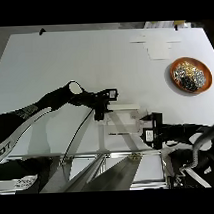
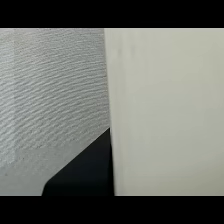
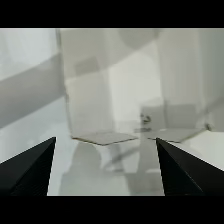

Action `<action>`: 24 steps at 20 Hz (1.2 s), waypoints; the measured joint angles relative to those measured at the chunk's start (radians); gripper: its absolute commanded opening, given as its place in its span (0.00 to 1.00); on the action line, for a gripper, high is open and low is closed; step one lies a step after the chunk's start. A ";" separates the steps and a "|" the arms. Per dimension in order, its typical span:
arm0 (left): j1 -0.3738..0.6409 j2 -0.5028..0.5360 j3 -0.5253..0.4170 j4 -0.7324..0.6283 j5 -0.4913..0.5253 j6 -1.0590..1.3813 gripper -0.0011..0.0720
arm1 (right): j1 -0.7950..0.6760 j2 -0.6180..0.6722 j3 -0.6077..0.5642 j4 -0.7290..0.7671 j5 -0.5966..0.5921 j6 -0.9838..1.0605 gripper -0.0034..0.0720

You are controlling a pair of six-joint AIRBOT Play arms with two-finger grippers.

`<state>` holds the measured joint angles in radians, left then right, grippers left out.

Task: Fold the box and place the chain.

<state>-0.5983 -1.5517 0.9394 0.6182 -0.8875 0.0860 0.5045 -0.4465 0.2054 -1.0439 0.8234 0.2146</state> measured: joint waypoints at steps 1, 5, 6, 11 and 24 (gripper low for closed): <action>0.000 0.000 0.000 0.000 0.000 0.000 0.03 | 0.030 0.008 -0.016 -0.007 -0.013 0.006 0.97; 0.000 0.000 0.000 0.000 0.000 0.000 0.03 | 0.089 0.010 -0.053 -0.023 -0.112 0.018 0.97; 0.000 0.000 0.000 0.000 0.000 0.000 0.03 | 0.095 -0.003 -0.057 -0.026 -0.135 0.021 0.97; 0.000 0.000 0.000 0.000 0.000 0.000 0.03 | 0.107 -0.111 -0.066 -0.030 -0.235 -0.028 0.97; 0.000 0.000 0.000 0.000 0.000 0.000 0.03 | -0.063 -0.161 -0.034 0.132 -0.248 -0.212 0.97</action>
